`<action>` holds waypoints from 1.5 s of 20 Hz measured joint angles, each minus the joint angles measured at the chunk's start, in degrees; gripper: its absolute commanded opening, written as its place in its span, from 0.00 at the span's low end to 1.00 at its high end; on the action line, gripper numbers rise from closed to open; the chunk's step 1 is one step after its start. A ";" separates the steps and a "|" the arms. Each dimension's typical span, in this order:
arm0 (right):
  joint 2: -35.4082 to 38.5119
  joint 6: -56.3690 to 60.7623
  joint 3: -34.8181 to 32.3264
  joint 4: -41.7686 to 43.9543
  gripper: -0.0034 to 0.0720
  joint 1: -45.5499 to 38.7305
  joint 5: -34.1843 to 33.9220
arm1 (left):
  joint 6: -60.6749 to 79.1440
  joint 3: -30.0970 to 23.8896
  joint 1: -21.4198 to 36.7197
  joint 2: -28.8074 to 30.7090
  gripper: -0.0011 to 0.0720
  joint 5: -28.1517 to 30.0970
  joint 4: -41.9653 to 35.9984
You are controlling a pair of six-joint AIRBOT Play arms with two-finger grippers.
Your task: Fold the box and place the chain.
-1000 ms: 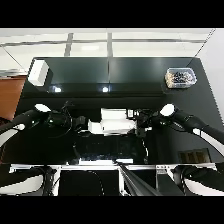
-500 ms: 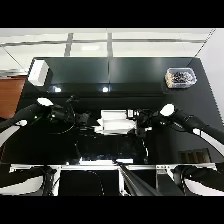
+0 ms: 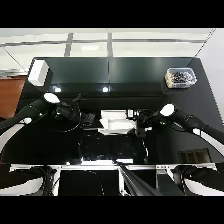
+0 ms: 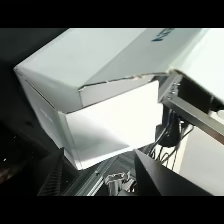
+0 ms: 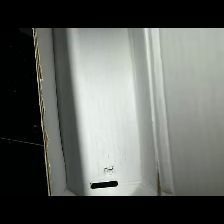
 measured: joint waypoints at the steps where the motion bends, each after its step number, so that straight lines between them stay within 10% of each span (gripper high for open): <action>1: 0.00 0.02 0.00 0.02 0.46 0.00 0.00 | -1.16 0.55 -0.33 0.00 0.68 -0.02 0.66; 16: 0.00 0.00 0.00 0.00 0.46 0.00 -0.02 | -20.31 7.23 -8.39 0.00 0.47 6.38 11.32; 30: 0.00 -0.02 0.00 -0.04 0.46 0.00 0.00 | -28.50 7.58 -11.32 0.04 0.47 9.35 18.32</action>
